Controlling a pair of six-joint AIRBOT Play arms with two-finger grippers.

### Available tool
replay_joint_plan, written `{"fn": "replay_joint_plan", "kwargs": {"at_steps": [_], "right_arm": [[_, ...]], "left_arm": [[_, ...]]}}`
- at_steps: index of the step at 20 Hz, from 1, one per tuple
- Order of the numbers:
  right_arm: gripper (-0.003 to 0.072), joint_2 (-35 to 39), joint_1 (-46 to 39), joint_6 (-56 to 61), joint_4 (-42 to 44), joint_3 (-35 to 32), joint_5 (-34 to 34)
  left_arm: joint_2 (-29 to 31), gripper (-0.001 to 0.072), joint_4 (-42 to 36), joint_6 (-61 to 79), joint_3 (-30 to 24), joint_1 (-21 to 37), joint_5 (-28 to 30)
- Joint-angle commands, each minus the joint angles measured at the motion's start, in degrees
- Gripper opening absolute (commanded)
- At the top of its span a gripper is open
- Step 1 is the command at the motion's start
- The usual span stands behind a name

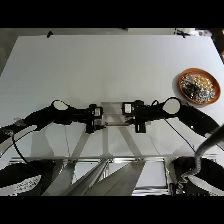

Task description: Fold the box and place the chain.

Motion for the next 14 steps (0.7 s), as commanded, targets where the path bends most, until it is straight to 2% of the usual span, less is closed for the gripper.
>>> {"fn": "replay_joint_plan", "kwargs": {"at_steps": [1,3,5,8,11,14], "right_arm": [[0.0174,6.67,0.00,7.43,-3.72,0.07,-0.46],[0.0144,10.40,0.00,16.26,-8.22,0.07,0.24],[0.0009,13.84,-0.02,28.74,-13.84,0.07,2.36],[0.0009,16.70,-0.02,51.23,-22.67,0.07,7.15],[0.0009,16.92,-0.02,63.41,-30.01,0.04,12.39],[0.0009,16.92,-0.02,83.71,-40.44,0.04,14.10]], "left_arm": [[0.02,0.0254,0.04,0.09,0.00,0.07,0.02],[0.02,0.0254,0.04,0.09,0.00,0.07,0.02],[0.02,0.0254,0.04,0.09,0.00,0.07,0.02],[0.02,0.0254,0.04,0.09,0.00,0.07,0.02],[0.02,0.0254,0.04,0.09,0.00,0.07,0.02],[0.02,0.0254,0.04,0.09,0.00,0.07,0.02]]}}
